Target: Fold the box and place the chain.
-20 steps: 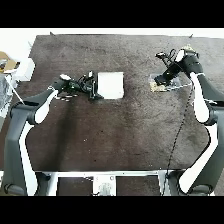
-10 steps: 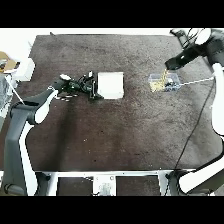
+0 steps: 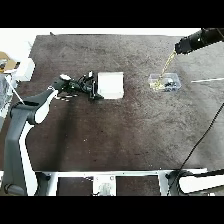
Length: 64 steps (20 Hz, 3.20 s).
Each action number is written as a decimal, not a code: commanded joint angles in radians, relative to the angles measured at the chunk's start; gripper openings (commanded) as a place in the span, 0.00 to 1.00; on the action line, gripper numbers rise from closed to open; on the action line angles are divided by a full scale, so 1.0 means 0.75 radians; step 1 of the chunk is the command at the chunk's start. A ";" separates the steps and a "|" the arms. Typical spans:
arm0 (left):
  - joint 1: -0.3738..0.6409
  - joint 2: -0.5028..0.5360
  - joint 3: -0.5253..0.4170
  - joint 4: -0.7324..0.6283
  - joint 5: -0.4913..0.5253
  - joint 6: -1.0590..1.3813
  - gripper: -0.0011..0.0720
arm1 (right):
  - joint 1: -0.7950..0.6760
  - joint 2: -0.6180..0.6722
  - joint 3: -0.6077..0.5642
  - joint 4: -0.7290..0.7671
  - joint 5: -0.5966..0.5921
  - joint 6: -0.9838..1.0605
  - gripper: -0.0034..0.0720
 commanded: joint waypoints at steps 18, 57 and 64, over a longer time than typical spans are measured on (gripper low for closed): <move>0.000 -0.001 0.001 0.001 0.000 0.000 0.49 | -0.017 -0.418 -0.354 -0.054 -0.351 0.141 0.25; 0.000 -0.001 0.001 0.001 0.000 0.000 0.49 | 0.127 0.332 -0.354 0.070 -0.555 0.094 0.04; 0.000 -0.001 0.001 0.001 0.000 0.000 0.49 | 0.420 0.572 -0.354 -0.032 -1.044 0.094 0.05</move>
